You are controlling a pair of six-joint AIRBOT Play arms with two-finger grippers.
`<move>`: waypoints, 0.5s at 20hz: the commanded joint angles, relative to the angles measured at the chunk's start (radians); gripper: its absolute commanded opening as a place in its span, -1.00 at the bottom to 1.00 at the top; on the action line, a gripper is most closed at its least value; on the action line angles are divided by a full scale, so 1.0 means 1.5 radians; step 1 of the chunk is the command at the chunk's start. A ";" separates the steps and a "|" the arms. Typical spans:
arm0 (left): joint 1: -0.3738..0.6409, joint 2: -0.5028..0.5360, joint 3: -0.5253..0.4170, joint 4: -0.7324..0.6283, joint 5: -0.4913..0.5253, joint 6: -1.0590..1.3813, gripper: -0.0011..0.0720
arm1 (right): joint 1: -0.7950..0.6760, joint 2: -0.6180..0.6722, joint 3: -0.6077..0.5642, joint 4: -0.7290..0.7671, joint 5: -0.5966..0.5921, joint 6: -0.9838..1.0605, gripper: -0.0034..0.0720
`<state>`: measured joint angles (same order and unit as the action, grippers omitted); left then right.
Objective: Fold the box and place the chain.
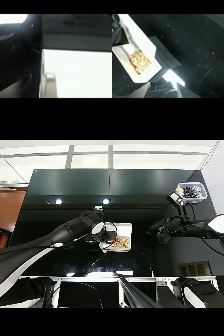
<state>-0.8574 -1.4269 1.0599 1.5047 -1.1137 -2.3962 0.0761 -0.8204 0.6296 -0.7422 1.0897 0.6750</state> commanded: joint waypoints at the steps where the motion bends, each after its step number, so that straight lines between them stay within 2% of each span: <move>1: -0.005 0.053 0.008 0.011 -0.019 0.048 0.42 | -0.005 0.001 0.001 -0.003 0.003 0.002 0.11; 4: -0.006 0.152 -0.003 0.075 -0.083 0.160 0.42 | -0.005 0.001 0.001 -0.003 0.003 0.002 0.11; 7: 0.057 0.263 -0.078 0.146 -0.133 0.220 0.42 | -0.005 0.001 0.000 -0.003 0.003 0.002 0.11; 8: 0.106 0.305 -0.126 0.137 -0.118 0.237 0.42 | -0.005 0.001 0.000 -0.002 0.003 0.002 0.11; 9: 0.165 0.346 -0.179 0.110 -0.069 0.254 0.42 | -0.005 0.001 0.000 -0.002 0.001 0.002 0.11; 10: 0.229 0.381 -0.226 0.050 0.012 0.279 0.42 | -0.005 0.001 0.000 -0.002 -0.004 0.002 0.11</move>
<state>-0.6872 -1.0046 0.8745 1.6505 -1.2335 -2.0888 0.0692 -0.8196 0.6296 -0.7460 1.0927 0.6777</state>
